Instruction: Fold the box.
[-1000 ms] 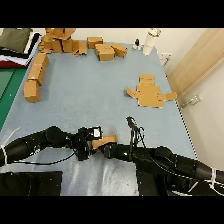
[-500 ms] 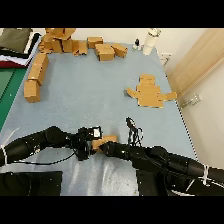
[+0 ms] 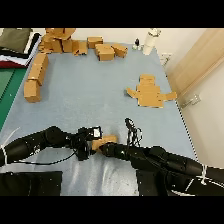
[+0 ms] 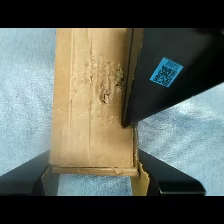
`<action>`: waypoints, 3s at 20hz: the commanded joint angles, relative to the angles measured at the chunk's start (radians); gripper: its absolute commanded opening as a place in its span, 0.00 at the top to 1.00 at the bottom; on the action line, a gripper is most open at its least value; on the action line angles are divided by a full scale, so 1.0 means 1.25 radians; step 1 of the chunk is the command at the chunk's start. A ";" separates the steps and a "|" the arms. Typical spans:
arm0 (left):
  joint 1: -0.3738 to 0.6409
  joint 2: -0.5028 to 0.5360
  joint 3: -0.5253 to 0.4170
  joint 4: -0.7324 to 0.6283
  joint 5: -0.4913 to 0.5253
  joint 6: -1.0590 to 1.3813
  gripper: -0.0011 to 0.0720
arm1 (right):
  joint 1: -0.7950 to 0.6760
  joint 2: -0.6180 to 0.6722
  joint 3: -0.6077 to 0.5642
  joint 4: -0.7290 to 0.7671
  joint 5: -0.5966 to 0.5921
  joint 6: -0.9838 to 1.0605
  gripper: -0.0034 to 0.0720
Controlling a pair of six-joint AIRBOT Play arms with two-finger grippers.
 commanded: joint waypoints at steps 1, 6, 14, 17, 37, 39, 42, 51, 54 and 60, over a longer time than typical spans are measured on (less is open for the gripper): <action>0.001 -0.001 0.001 0.000 0.000 0.000 0.48 | 0.001 0.014 0.002 -0.023 -0.001 0.000 0.95; 0.001 -0.001 0.001 0.000 0.000 0.000 0.48 | -0.039 0.112 0.078 -0.235 -0.207 0.009 0.96; 0.001 -0.001 0.001 0.001 0.000 0.000 0.48 | -0.292 0.165 0.255 -0.732 -0.917 0.193 0.95; 0.001 -0.001 0.001 0.000 0.000 0.000 0.48 | -0.396 0.156 0.252 -0.649 -0.928 0.145 0.95; 0.458 0.279 0.040 0.553 -0.186 -0.743 0.48 | -0.407 0.087 0.252 -0.619 -0.814 0.174 0.95; 0.599 0.284 0.040 0.650 -0.278 -0.852 0.48 | -0.407 0.081 0.252 -0.619 -0.798 0.173 0.95; 0.765 0.284 0.040 0.664 -0.286 -0.938 0.48 | -0.407 0.078 0.251 -0.619 -0.760 0.173 0.95; 0.883 0.165 0.041 0.618 -0.165 -0.954 0.48 | -0.407 0.077 0.251 -0.619 -0.742 0.153 0.95; 0.883 0.126 0.041 0.567 -0.095 -0.947 0.48 | -0.407 0.077 0.251 -0.619 -0.740 0.153 0.95; 0.883 0.083 0.051 0.567 0.063 -0.945 0.48 | -0.407 0.067 0.251 -0.612 -0.720 0.153 0.95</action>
